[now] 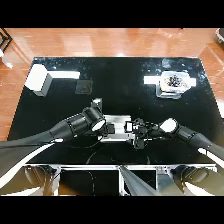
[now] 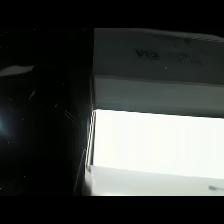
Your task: Fold the box and place the chain.
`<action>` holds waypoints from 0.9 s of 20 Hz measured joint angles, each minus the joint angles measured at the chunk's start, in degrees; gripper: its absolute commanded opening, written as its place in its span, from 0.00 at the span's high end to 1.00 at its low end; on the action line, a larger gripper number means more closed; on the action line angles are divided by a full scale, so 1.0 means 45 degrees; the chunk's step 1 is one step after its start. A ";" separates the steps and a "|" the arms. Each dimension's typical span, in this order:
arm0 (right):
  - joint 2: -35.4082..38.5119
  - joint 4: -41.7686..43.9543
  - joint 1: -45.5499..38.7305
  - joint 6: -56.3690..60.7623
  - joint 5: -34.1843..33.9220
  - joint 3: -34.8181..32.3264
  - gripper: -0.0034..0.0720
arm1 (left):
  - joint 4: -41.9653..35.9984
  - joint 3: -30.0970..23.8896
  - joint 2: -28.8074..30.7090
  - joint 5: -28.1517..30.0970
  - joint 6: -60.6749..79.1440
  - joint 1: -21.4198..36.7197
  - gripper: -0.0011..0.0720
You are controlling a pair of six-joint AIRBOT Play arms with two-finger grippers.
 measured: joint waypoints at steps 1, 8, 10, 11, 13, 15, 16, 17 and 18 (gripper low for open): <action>0.0000 0.0000 0.0000 0.0000 0.0005 0.0000 0.48 | 0.0000 0.0000 -0.0024 0.0005 0.0000 0.0000 0.59; 0.0000 0.0000 0.0000 0.0000 0.0000 0.0000 0.48 | -0.0005 0.0000 -0.0078 0.0005 -0.0005 0.0000 0.59; 0.0000 0.0000 0.0000 0.0000 0.0000 0.0000 0.48 | -0.0015 0.0000 -0.0078 0.0005 -0.0005 0.0000 0.59; 0.0000 0.0000 0.0000 0.0000 0.0000 0.0000 0.48 | -0.0024 0.0000 -0.0078 0.0005 -0.0005 -0.0005 0.59; 0.0000 0.0000 0.0000 0.0000 0.0000 0.0000 0.48 | -0.0039 0.0000 -0.0078 0.0000 -0.0005 0.0000 0.65; 0.0000 -0.0005 0.0000 -0.0005 0.0000 0.0000 0.48 | -0.0044 0.0000 -0.0078 -0.0005 -0.0005 0.0000 0.66; 0.0000 -0.0005 0.0000 -0.0005 0.0000 0.0000 0.48 | -0.0044 0.0000 -0.0078 -0.0005 -0.0005 0.0000 0.66; 0.0000 -0.0005 0.0000 -0.0005 0.0000 0.0000 0.48 | -0.0044 0.0000 -0.0083 -0.0005 -0.0005 0.0000 0.66; 0.0000 -0.0005 0.0000 -0.0005 0.0000 0.0000 0.48 | -0.0049 0.0000 -0.0083 -0.0010 -0.0005 0.0000 0.66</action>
